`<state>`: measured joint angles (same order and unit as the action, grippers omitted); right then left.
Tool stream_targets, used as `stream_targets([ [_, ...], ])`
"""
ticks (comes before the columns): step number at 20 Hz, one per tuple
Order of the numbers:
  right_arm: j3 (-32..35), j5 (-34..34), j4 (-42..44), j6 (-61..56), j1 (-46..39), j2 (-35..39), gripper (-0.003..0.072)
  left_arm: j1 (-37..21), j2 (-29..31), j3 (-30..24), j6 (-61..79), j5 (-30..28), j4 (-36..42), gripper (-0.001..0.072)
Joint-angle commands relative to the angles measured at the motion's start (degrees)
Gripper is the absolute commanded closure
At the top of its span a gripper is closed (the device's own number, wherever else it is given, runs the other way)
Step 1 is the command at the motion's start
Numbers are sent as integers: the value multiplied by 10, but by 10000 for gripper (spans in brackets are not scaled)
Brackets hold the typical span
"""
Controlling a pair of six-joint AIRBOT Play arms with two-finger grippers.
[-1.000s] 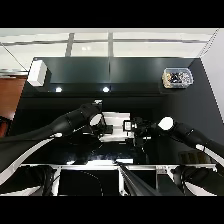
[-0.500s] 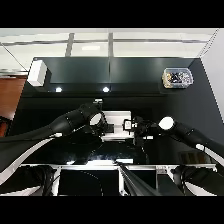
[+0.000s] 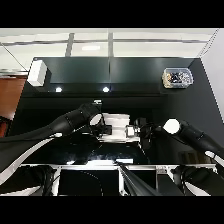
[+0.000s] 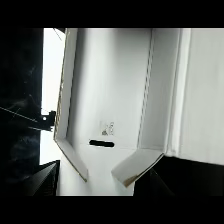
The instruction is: Fold the box and place the chain.
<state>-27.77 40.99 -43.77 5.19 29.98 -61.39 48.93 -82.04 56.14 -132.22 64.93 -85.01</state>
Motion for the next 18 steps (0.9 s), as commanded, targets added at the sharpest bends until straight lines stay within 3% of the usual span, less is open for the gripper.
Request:
stream_targets([
  [1,0,12,-10,-7,0,13,5,0,0,0,-3,8,-13,681],
  [4,0,12,5,-8,0,13,7,0,0,0,-2,4,-13,681],
  [5,0,12,15,-7,0,13,78,0,0,0,-2,1,-13,680],
  [6,0,12,24,-7,0,12,213,0,0,0,-3,0,-13,680],
  [8,0,9,28,-5,5,4,213,0,0,0,-3,0,-13,680],
  [9,0,7,35,-5,10,0,277,0,0,0,-2,0,-13,680],
  [10,0,5,42,-5,20,-4,520,0,0,0,-2,0,-13,680],
  [11,0,-2,50,-8,29,-7,569,0,0,0,-2,0,-13,680],
  [15,0,-56,97,-17,47,-8,569,0,0,0,-2,-2,-13,680],
  [18,0,-57,99,-19,47,-8,569,0,0,0,-2,-2,-13,680],
])
